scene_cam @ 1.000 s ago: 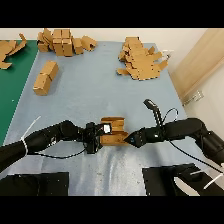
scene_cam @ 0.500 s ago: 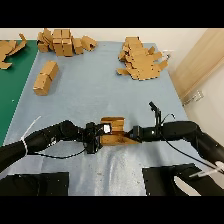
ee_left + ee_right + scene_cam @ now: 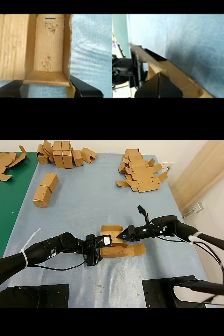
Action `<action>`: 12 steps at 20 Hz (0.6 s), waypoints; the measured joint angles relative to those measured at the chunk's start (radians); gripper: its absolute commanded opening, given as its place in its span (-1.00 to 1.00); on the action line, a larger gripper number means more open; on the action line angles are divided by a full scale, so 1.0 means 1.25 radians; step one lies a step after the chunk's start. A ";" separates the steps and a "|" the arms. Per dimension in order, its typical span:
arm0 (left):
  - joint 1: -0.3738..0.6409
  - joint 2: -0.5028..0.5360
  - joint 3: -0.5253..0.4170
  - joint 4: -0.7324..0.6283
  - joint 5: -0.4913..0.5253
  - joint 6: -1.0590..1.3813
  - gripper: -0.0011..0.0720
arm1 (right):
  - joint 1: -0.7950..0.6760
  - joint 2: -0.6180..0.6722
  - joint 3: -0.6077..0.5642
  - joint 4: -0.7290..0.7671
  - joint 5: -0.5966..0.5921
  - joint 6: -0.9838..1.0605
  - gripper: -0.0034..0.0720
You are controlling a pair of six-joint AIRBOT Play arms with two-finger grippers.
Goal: Fold the box.
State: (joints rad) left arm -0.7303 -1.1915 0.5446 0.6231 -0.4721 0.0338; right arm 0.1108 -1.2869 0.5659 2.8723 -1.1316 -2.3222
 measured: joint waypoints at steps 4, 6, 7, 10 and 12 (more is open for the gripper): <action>0.000 0.000 0.000 0.000 0.000 0.000 0.57 | -0.005 -0.075 0.018 0.052 -0.001 -0.052 -0.91; 0.000 0.000 0.000 0.000 0.000 0.000 0.57 | -0.007 -0.089 0.021 0.067 0.016 -0.063 -0.91; 0.000 0.000 0.000 0.000 0.000 0.000 0.57 | -0.007 -0.092 0.022 0.073 0.023 -0.068 -0.90; 0.000 0.000 0.000 0.000 0.000 0.000 0.57 | -0.007 -0.099 0.024 0.072 0.048 -0.074 -0.91; 0.000 0.000 0.000 0.000 0.000 0.000 0.57 | -0.007 -0.102 0.024 0.058 0.062 -0.074 -0.91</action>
